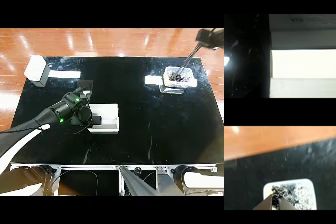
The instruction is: Fold the box and place the chain.
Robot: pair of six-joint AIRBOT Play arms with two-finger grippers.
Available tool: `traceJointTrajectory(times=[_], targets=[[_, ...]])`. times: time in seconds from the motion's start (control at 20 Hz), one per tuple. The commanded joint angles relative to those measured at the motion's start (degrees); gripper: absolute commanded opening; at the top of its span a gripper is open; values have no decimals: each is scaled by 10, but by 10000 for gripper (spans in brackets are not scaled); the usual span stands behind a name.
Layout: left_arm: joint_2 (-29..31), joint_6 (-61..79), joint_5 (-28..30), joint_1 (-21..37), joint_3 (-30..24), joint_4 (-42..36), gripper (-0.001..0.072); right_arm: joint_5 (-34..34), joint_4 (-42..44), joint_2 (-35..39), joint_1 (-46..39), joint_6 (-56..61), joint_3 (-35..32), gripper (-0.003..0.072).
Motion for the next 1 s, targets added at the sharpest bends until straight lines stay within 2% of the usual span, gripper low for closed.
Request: traceJointTrajectory(times=[0.0, 0.25, 0.45, 0.75, 0.95], targets=[[0, 0, -2, 0, 0, -1, 22, 3, 29, 87, 1, -36, 1, 17], [0, 0, -6, -4, 0, 0, 21, -18, 78, 193, 1, -54, 1, 19], [0, 0, -10, -5, 0, -2, 22, -5, 101, 264, 16, -81, 1, 19], [0, 0, -10, -6, 0, -3, 22, 8, 100, 334, 111, -93, 1, 20], [0, 0, -10, -6, 0, -6, 22, 50, 101, 348, 188, -93, 1, 19]])
